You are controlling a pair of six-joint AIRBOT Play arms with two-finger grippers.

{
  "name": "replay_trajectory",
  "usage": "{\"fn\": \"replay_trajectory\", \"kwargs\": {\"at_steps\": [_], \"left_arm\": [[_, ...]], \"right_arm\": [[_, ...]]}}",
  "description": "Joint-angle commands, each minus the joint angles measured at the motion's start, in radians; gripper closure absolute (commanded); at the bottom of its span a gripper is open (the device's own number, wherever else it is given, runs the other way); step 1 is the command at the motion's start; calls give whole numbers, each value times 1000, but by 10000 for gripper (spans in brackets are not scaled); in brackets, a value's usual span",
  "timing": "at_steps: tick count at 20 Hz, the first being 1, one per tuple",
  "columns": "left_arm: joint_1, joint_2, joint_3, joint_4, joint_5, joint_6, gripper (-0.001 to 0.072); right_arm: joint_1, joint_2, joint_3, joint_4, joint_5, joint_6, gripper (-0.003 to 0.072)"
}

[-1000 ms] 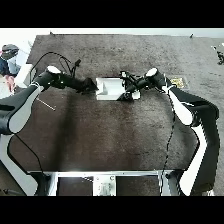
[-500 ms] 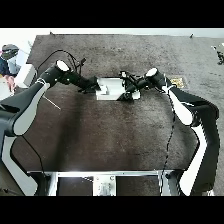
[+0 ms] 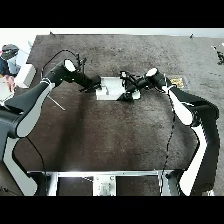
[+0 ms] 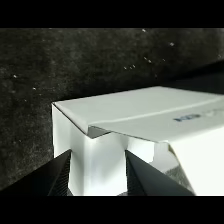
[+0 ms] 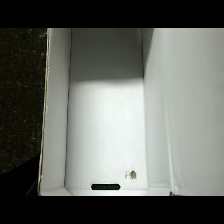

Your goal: Fold the box and place the chain.

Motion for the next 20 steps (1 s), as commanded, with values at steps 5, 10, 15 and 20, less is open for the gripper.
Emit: {"fn": "replay_trajectory", "kwargs": {"at_steps": [5, 10, 15, 20], "left_arm": [[-58, -101, 182, 187, -174, -141, 352], [-108, -101, 206, 384, -158, -269, 354], [-163, -102, 230, 567, -177, -394, 361], [-177, -135, 253, 571, -199, -394, 362]], "right_arm": [[0, 0, 0, 0, 0, 0, 525], [0, 0, 0, 0, 0, 0, 525], [0, 0, 0, 0, 0, 0, 524], [0, 0, 0, 0, 0, 0, 524]]}}
